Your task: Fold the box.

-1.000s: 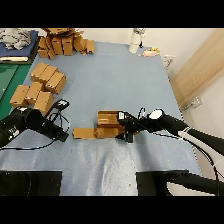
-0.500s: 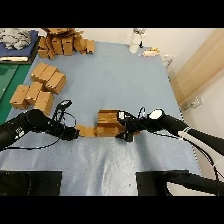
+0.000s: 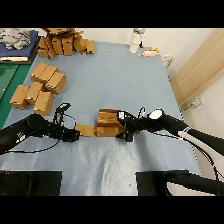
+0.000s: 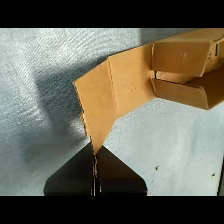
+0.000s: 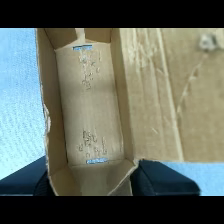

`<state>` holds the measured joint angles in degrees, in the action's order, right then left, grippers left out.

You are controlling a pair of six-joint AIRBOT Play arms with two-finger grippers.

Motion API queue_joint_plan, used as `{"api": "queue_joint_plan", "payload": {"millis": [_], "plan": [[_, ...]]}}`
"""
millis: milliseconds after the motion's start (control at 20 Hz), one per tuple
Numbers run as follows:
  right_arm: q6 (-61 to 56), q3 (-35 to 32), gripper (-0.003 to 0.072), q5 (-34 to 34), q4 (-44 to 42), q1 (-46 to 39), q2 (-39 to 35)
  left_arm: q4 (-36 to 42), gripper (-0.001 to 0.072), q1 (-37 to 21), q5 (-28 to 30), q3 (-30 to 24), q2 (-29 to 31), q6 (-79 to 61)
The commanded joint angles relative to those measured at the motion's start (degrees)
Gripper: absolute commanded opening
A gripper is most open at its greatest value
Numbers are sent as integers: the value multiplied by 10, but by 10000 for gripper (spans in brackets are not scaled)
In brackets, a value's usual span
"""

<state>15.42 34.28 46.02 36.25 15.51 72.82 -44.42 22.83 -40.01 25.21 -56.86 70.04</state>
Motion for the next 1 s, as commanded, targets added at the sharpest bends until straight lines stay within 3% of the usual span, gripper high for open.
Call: {"api": "queue_joint_plan", "payload": {"millis": [0, 150, 350, 550, 650, 850, 950], "plan": [[0, 0, 571, 0, 0, 0, 0, -12, 15, -1, -45, -3, 11, 1], [0, 0, 572, 0, 2, 0, 0, -86, 15, -13, -64, -3, 44, 85], [0, 0, 572, 1, 2, 0, 0, -114, 15, -94, -67, -3, 61, 141], [0, 0, 572, 1, 2, 0, 0, -99, 15, -107, -3, -3, 44, 148], [0, 0, 572, 0, 2, 0, 0, -56, 15, -106, 8, -3, 14, 117], [0, 0, 572, 0, 2, 0, 0, 116, 15, -104, 9, -3, -42, -20], [0, 0, 572, 1, 2, 0, 0, 132, 15, -89, 11, -3, -53, -29]]}}
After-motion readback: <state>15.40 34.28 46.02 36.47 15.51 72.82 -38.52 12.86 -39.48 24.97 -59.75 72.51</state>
